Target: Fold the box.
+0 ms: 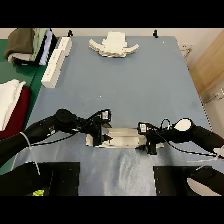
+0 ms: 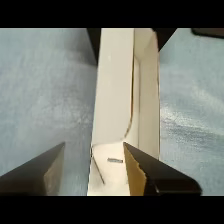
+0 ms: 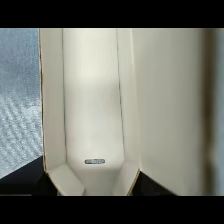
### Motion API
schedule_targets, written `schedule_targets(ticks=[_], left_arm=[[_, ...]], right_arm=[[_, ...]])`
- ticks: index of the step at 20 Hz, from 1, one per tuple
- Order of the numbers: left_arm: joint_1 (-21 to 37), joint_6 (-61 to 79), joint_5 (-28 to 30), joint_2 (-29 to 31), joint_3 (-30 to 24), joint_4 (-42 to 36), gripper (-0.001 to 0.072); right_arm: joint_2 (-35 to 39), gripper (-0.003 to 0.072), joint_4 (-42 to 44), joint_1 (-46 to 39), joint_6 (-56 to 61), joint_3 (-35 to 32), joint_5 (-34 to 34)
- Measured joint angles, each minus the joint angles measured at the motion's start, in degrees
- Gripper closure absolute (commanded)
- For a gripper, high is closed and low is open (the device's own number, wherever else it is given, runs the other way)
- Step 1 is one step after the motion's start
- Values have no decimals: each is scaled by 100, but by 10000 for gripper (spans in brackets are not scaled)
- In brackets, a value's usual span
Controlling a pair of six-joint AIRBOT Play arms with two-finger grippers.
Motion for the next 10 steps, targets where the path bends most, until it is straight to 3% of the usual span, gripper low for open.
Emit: schedule_targets(ticks=[2,3,5,6,10], left_arm=[[153,-1058,-190,332,0,754,103],[205,-1615,-337,496,0,1102,158],[280,-2835,-756,811,0,1720,533],[302,-3440,-1029,955,13,1897,669],[332,-5145,-1882,1270,114,1921,693]], right_arm=[[0,176,0,2,0,0,0],[0,176,0,0,2,0,0],[0,176,0,2,2,0,0],[0,176,2,0,2,0,0],[0,176,2,0,2,0,0]])
